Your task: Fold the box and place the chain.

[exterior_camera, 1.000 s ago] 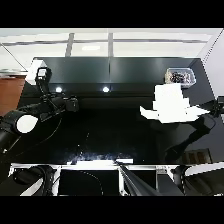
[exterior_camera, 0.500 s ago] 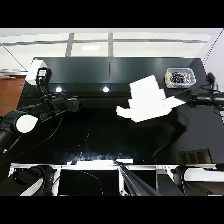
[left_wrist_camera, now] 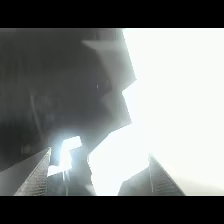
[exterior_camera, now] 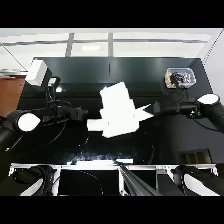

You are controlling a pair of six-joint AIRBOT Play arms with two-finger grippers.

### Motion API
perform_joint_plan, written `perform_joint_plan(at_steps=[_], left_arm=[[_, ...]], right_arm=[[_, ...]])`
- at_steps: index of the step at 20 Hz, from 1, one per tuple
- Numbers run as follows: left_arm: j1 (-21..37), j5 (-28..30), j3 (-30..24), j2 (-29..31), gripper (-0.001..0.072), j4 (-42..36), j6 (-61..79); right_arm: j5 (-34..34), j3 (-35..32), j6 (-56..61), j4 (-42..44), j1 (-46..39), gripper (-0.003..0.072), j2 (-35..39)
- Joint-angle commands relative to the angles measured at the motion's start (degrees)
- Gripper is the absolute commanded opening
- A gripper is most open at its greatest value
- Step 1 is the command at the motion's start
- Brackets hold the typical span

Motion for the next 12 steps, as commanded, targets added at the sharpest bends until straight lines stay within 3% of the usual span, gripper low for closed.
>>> perform_joint_plan(at_steps=[1, 3, 6, 12], left_arm=[[2.9, -7.2, 0.0, -3.2, 0.0690, -0.5, 0.2], [5.6, -7.8, 0.0, -6.3, 0.0690, -7.3, 5.7], [8.4, -12.2, 0.0, -13.3, 0.0690, -27.9, 31.5], [8.9, -13.3, 0.0, -27.7, 0.0690, -47.3, 46.8]], right_arm=[[1.7, -2.0, 1.6, -5.9, 4.2, 0.0050, 3.7], [2.9, -2.0, 2.3, -7.5, 4.2, 0.0051, 5.7], [2.4, -2.6, 2.4, -7.3, 4.3, 0.0051, 7.3], [2.2, -2.7, 2.4, -7.3, 4.4, 0.0051, 7.3]])
